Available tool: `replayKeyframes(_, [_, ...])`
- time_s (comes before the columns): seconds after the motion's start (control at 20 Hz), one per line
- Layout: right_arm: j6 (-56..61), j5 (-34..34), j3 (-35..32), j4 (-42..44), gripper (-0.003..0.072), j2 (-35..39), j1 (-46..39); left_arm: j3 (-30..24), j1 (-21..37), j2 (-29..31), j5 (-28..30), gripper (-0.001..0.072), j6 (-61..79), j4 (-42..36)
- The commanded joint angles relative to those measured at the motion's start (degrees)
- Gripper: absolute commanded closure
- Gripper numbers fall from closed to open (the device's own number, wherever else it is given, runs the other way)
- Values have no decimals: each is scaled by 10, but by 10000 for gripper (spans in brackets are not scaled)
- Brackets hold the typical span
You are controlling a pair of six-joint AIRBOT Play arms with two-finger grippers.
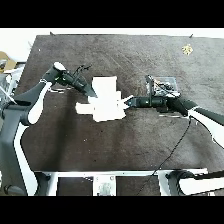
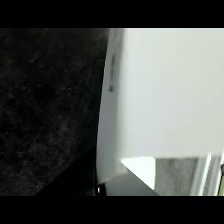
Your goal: Fold the box and place the chain.
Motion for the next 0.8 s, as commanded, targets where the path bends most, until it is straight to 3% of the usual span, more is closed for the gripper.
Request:
replayKeyframes(0.0, [-4, 0, 1, 0, 268, 6, -7, 0, 0, 0, -7, 695, 31, -3])
replayKeyframes(0.15, [-4, 12, 1, 0, 268, 38, -48, 0, 0, 3, -18, 696, 94, -21])
replayKeyframes(0.3, [-4, 72, 0, -16, 269, 56, -96, 8, 0, 12, -23, 696, 220, -21])
replayKeyframes(0.5, [-40, 102, -1, -16, 273, 56, -109, 8, 0, 31, -5, 696, 380, -22])
replayKeyframes(0.55, [-58, 103, -1, -10, 385, 56, -109, 9, 0, 31, 3, 696, 404, -22])
replayKeyframes(0.6, [-75, 103, -1, -5, 420, 56, -109, 8, 0, 31, 15, 696, 427, -21])
replayKeyframes(0.75, [-105, 110, 0, -2, 417, 56, -109, 5, -3, 31, 56, 696, 501, -25])
